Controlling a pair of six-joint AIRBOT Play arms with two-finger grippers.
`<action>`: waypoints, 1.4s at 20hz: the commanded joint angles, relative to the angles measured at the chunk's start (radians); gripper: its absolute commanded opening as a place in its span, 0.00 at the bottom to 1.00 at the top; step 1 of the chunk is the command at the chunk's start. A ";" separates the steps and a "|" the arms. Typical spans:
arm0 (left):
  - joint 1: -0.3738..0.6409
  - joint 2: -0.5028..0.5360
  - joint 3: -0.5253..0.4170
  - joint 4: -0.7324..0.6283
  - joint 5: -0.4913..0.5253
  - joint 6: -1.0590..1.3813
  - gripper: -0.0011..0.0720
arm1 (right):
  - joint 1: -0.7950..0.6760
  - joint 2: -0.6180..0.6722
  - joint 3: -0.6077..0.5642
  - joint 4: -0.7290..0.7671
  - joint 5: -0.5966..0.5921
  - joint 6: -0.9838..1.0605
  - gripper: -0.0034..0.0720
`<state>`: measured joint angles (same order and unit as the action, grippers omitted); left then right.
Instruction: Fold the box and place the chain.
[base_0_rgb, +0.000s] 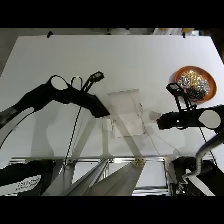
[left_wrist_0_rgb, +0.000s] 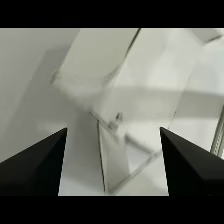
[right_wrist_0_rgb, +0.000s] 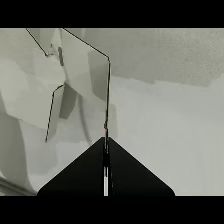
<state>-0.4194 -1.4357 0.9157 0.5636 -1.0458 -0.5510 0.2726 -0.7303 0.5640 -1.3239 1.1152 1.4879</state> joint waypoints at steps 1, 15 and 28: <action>0.000 -0.127 0.000 -0.314 0.010 0.280 0.89 | 0.002 0.001 0.000 0.001 0.000 0.000 0.07; -0.001 -0.206 0.001 -0.273 -0.047 0.517 0.02 | 0.002 0.001 0.000 0.012 0.000 -0.002 0.07; -0.196 -0.100 0.000 -0.035 0.252 0.734 0.02 | 0.002 0.018 0.172 -0.035 0.039 -0.101 0.60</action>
<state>-0.5674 -1.5383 0.9157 0.4885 -0.9218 0.1722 0.2733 -0.7166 0.7158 -1.3216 1.1378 1.3994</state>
